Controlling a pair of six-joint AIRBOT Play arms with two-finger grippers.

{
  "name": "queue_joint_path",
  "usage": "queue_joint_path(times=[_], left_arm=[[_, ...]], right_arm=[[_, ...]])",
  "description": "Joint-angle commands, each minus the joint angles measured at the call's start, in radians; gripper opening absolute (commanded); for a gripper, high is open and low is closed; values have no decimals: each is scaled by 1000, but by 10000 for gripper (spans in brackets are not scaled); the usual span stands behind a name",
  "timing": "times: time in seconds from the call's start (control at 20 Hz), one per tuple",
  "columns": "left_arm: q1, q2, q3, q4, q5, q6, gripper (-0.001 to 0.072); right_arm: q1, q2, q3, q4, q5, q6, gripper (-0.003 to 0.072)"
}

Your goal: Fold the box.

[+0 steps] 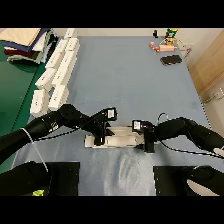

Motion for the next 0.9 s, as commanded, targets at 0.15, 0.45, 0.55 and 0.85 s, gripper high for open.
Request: queue_joint_path(times=[0.15,0.45,0.55,0.85], left_arm=[[0,0,0,0,0,0,14],[0,0,0,0,0,0,14],[0,0,0,0,0,0,14],[0,0,0,0,0,0,14]], right_arm=[[4,-14,-3,0,13,0,559],[37,-10,-2,-8,17,0,459],[37,12,-2,-14,16,0,574],[37,53,-3,-19,12,1,585]])
